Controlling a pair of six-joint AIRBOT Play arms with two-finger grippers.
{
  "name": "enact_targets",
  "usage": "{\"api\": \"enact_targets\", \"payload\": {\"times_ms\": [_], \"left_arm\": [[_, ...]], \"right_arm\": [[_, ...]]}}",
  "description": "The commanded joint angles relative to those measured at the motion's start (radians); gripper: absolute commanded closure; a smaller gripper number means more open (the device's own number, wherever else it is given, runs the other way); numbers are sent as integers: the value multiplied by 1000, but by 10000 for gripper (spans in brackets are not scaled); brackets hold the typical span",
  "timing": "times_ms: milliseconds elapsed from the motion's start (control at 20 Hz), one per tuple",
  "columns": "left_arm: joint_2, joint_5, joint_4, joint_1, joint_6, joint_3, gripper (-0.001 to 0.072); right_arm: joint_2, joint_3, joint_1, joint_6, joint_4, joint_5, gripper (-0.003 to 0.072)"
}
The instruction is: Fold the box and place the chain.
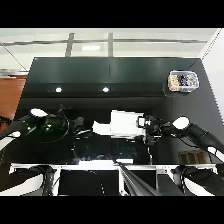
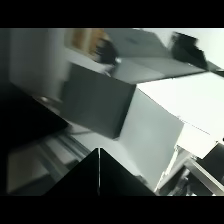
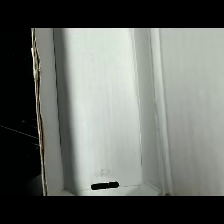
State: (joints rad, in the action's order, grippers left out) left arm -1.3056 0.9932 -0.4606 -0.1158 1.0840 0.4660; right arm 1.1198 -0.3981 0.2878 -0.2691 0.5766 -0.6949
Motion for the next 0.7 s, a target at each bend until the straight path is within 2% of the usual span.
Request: {"api": "enact_targets", "payload": {"times_ms": [0,200,500,550,650], "left_arm": [[-72,-52,169,-97,-67,-5,679],[-90,-57,170,-143,-94,33,679],[-90,14,171,-144,-202,108,675],[-90,34,171,-144,-207,122,629],[-90,67,170,-144,-217,146,258]], "right_arm": [[1,0,1,0,0,0,588],[1,0,1,0,0,0,588],[1,0,1,0,0,0,588],[1,0,1,0,0,0,588],[1,0,1,0,0,0,588]]}}
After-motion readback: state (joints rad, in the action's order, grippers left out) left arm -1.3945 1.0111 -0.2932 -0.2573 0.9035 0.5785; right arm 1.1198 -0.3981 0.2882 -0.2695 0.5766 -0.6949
